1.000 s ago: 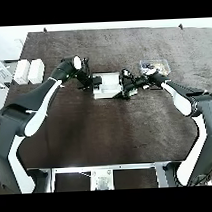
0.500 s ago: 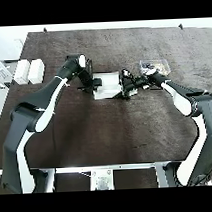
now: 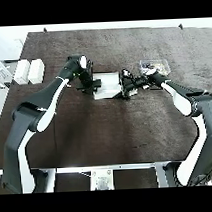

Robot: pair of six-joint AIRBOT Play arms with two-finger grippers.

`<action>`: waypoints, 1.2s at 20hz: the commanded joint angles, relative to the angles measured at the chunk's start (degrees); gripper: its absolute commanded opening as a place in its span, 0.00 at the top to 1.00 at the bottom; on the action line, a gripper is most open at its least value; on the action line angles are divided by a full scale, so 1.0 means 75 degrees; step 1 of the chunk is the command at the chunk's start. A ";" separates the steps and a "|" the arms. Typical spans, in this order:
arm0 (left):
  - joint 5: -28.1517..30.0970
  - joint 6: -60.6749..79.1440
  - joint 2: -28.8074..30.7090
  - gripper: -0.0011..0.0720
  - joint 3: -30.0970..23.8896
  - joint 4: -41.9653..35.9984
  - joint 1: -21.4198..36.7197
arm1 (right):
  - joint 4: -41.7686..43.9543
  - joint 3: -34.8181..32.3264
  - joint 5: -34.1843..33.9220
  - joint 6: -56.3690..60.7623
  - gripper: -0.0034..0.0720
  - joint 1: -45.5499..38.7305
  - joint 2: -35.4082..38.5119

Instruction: Fold the box and place the chain.

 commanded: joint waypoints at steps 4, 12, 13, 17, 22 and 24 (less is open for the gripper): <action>0.0061 0.0082 -0.0009 0.74 0.0026 0.0111 -0.0003 | -0.0003 0.0003 0.0003 0.0000 0.17 -0.0006 0.0006; -0.0117 0.0280 -0.0009 0.96 0.0286 0.0638 -0.0189 | 0.0000 0.0003 0.0003 0.0000 0.17 -0.0006 0.0006; -0.0117 0.0283 -0.0009 0.96 0.0286 0.0638 -0.0192 | -0.0003 0.0003 0.0003 0.0000 0.17 -0.0006 0.0006; -0.0064 0.0283 -0.0009 0.95 0.0286 0.0606 -0.0216 | 0.0000 0.0003 0.0003 0.0000 0.17 -0.0003 0.0006; -0.0175 0.0280 -0.0009 0.37 0.0286 0.0606 -0.0213 | -0.0003 0.0003 0.0003 0.0000 0.17 -0.0006 0.0006; -0.0201 0.0283 -0.0009 0.36 0.0286 0.0612 -0.0213 | -0.0003 0.0003 0.0003 0.0000 0.17 -0.0006 0.0006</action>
